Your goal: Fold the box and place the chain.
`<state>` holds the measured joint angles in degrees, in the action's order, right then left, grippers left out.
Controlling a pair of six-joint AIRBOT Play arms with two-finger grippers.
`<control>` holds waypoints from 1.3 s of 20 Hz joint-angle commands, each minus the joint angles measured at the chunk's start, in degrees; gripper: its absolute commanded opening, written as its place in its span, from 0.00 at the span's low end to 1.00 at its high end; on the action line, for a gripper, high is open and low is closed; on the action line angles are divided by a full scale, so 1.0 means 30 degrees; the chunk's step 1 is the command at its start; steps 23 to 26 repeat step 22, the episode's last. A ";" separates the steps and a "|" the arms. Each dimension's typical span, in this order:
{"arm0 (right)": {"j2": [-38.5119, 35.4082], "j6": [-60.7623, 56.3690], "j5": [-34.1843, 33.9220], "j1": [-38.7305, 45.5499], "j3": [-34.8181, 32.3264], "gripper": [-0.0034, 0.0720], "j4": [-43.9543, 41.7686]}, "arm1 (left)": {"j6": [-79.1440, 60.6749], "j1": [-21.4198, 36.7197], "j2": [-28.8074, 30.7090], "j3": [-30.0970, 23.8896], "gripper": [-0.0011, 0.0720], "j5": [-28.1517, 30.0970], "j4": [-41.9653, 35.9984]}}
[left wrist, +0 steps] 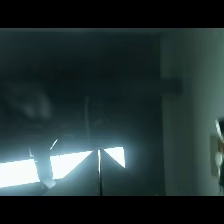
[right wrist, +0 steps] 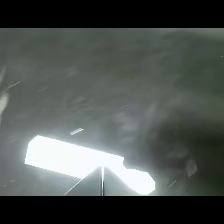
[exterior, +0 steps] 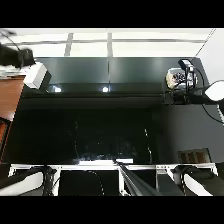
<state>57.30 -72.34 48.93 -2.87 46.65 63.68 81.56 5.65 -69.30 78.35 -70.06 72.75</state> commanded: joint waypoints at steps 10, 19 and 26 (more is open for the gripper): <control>-0.0576 0.0182 -0.4240 0.0000 -0.2616 0.06 0.2783 | -0.0109 -0.1552 1.2458 -1.4906 0.05 0.5238 0.1494; -0.0576 0.0182 -0.4240 0.0000 -0.2616 0.06 0.2783 | -0.0109 -0.1552 1.2393 -1.4906 0.05 0.5238 0.1508; -0.0576 0.0182 -0.4240 0.0000 -0.2623 0.06 0.2783 | -0.0109 -0.1552 1.2393 -1.4906 0.05 0.5231 0.1508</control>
